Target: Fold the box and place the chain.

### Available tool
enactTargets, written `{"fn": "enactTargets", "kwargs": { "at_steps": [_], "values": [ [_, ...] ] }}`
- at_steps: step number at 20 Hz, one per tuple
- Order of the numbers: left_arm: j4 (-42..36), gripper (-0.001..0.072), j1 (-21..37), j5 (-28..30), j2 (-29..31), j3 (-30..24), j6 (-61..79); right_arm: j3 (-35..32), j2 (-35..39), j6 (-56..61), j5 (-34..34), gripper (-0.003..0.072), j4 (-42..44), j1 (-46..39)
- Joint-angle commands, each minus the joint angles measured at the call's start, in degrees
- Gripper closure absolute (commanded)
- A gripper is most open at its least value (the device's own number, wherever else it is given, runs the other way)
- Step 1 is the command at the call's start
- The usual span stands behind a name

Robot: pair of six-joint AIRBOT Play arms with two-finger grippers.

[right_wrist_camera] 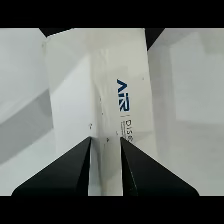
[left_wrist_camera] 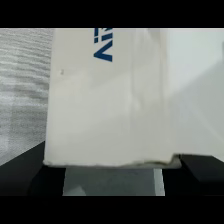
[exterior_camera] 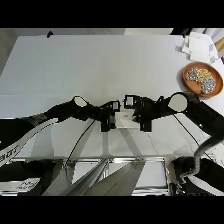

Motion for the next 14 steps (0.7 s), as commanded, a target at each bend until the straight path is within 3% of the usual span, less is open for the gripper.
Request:
{"fn": "enactTargets", "kwargs": {
  "at_steps": [1, 9, 14],
  "values": [
    [0.04, 0.0388, 0.02, 0.00, 0.04, 0.00, 0.04, -0.09, 0.04, -0.04, -0.09, 0.0500, 1.31, 1.53],
    [0.04, 0.0388, 0.02, 0.00, 0.04, 0.00, 0.04, -0.11, 0.02, 2.27, -1.77, 0.0487, -2.69, 2.84],
    [0.04, 0.0388, 0.02, 0.00, 0.04, 0.00, 0.04, -0.11, 0.02, 6.03, -3.82, 0.0522, -5.97, 2.84]
  ]
}}
